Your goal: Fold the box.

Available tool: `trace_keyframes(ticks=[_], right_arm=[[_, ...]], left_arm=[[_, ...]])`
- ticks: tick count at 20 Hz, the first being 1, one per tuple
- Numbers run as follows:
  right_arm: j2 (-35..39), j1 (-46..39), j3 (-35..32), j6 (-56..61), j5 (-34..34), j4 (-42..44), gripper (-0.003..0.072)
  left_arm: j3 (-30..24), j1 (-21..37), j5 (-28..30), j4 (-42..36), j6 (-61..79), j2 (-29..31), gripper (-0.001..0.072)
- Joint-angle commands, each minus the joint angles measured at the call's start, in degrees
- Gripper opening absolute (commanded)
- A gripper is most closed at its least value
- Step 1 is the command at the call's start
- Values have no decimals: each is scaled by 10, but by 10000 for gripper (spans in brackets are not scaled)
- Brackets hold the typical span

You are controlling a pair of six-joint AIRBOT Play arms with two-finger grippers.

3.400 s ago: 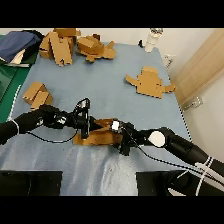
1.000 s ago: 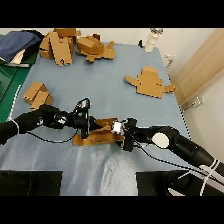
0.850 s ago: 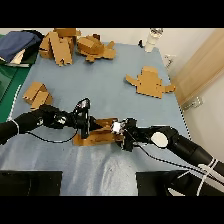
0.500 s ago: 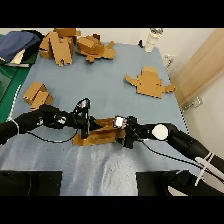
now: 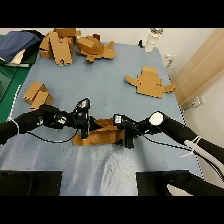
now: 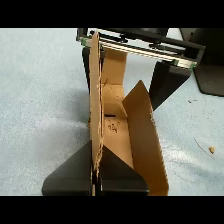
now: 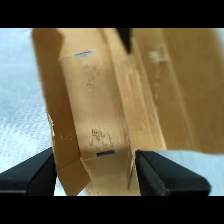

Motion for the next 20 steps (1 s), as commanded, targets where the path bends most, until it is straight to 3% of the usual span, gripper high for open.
trace_keyframes(ticks=[1, 15, 20], right_arm=[[-10, -5, 5, -23, 14, 3, 708], [-6, -5, 4, -23, 3, 8, 708], [-37, -5, 4, -25, 3, 2, 708]], left_arm=[[0, 0, 0, 0, 0, 0, 12], [0, 0, 0, -5, 0, 0, 12], [0, 0, -1, -5, 0, 0, 12]])
